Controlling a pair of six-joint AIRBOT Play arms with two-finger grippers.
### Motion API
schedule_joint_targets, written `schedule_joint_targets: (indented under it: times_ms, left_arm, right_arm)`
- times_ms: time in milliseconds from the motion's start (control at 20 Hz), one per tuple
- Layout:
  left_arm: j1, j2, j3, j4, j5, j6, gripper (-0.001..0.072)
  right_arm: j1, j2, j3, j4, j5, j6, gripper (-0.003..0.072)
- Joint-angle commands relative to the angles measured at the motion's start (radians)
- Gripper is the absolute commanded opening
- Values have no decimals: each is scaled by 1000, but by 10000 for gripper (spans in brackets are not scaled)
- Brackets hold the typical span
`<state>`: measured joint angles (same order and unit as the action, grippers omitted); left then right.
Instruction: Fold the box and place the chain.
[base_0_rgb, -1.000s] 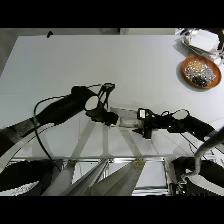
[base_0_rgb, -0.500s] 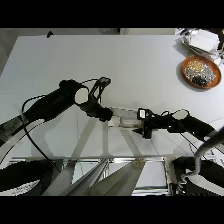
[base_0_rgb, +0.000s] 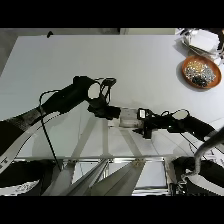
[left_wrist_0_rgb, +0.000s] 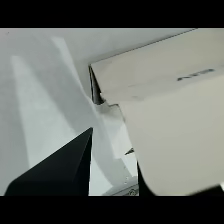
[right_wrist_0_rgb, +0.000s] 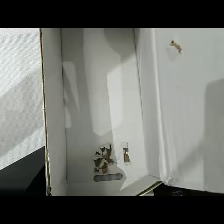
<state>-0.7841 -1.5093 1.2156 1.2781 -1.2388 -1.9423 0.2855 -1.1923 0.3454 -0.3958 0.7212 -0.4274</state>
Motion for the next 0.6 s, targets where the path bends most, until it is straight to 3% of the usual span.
schedule_joint_targets:
  times_ms: [0,350,400,450,550]
  left_arm:
    - [-35,-51,30,76,-61,-150,272]
    - [-74,-92,30,80,24,-245,269]
    - [-77,-98,30,84,34,-256,237]
    - [-80,-104,30,88,39,-259,153]
    - [-87,-117,30,93,44,-261,131]
  right_arm:
    - [0,1,0,0,0,0,466]
    - [0,1,0,0,0,0,466]
    - [0,1,0,0,0,0,466]
    - [0,1,0,0,0,0,466]
    - [0,1,0,0,0,0,466]
